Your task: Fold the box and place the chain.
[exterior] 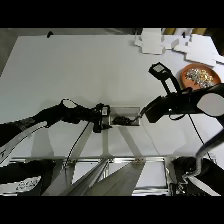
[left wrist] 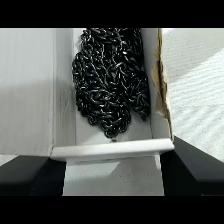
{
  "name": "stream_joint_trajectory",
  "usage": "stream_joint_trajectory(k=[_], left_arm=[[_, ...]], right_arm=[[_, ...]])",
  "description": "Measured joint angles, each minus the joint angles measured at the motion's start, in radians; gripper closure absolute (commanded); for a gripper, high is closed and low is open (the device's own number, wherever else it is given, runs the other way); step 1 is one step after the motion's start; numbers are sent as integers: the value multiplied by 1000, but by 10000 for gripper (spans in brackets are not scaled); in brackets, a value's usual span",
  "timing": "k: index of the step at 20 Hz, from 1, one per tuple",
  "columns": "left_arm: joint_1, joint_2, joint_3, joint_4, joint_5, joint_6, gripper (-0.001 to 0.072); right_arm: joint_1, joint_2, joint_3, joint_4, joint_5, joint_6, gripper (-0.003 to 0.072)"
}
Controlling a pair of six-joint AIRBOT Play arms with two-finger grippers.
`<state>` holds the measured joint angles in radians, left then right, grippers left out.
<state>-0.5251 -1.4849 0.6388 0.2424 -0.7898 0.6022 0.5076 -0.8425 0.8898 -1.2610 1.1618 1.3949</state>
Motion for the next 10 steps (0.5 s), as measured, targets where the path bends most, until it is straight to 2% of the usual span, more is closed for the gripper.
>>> stream_joint_trajectory(k=[5, 10], left_arm=[[0, 0, 0, 0, 0, 0, 559], [0, 0, 0, 0, 0, 0, 559]], right_arm=[[82, 23, 0, 95, -67, -2, 666], [145, 26, 0, 228, -212, -114, 666]])
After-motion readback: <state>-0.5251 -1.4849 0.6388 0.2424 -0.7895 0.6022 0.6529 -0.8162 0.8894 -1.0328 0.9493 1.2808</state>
